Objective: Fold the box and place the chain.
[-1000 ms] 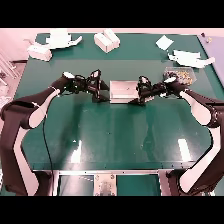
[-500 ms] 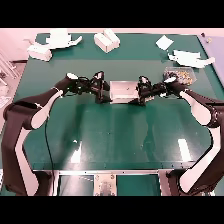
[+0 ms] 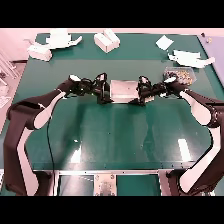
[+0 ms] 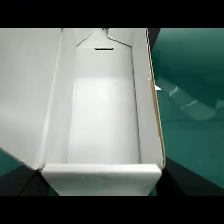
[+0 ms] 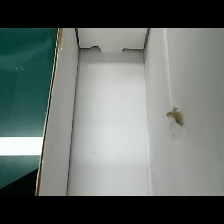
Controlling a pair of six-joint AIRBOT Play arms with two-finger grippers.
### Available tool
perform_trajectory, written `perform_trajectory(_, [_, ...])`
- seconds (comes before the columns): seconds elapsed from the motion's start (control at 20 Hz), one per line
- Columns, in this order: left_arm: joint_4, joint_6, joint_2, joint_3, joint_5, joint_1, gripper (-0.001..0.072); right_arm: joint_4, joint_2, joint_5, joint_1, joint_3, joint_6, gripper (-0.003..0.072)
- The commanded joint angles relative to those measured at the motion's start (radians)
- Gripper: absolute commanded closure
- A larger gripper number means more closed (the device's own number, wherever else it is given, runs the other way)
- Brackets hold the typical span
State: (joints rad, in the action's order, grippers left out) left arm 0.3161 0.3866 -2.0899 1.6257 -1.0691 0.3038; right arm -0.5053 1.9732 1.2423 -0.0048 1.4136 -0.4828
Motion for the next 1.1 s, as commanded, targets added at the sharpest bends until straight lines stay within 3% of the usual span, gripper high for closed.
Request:
perform_trajectory(0.0, [-0.007,0.011,-0.009,0.000,0.006,0.001,-0.0007,0.000,0.000,0.000,0.000,0.000,0.000,0.0062])
perform_trajectory(0.45, [-0.065,0.039,-0.023,0.000,0.004,0.001,-0.0007,0.000,0.000,0.000,0.000,0.000,0.000,0.0063])
perform_trajectory(1.05, [-0.042,0.040,-0.030,0.000,0.005,0.001,-0.0007,0.000,0.000,0.000,0.000,0.000,0.000,0.0063])
